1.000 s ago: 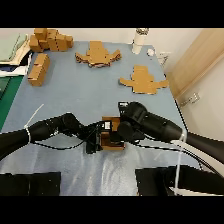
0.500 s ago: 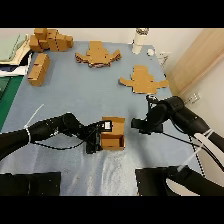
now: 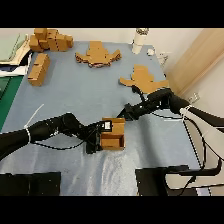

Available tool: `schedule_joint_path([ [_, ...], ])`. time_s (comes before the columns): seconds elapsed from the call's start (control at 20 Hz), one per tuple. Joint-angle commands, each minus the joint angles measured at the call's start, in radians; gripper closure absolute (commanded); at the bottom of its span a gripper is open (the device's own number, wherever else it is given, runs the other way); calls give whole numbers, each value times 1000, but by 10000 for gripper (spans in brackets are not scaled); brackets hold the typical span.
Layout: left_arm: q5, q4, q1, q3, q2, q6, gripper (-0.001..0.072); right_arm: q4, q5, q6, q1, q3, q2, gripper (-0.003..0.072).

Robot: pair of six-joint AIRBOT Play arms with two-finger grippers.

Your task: Fold the box.

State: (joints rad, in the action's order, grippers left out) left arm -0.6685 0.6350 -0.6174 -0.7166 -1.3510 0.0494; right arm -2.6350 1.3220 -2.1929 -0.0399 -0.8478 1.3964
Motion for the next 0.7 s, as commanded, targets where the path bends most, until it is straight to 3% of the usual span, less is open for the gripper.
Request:
schedule_joint_path([
  [0.0, 0, 0, 1, -1, 0, 0, 290, 49, 36, -159, -61, 12, -40, 685],
  [0.25, 0, 0, 1, -1, 0, 0, 290, 259, -242, -172, -263, 203, -348, 685],
  [0.45, 0, 0, 1, -1, 0, 0, 290, 420, -453, -172, -448, 288, -548, 685],
  [0.65, 0, 0, 1, -1, 0, 0, 290, 616, -476, -185, -606, 304, -650, 682],
])
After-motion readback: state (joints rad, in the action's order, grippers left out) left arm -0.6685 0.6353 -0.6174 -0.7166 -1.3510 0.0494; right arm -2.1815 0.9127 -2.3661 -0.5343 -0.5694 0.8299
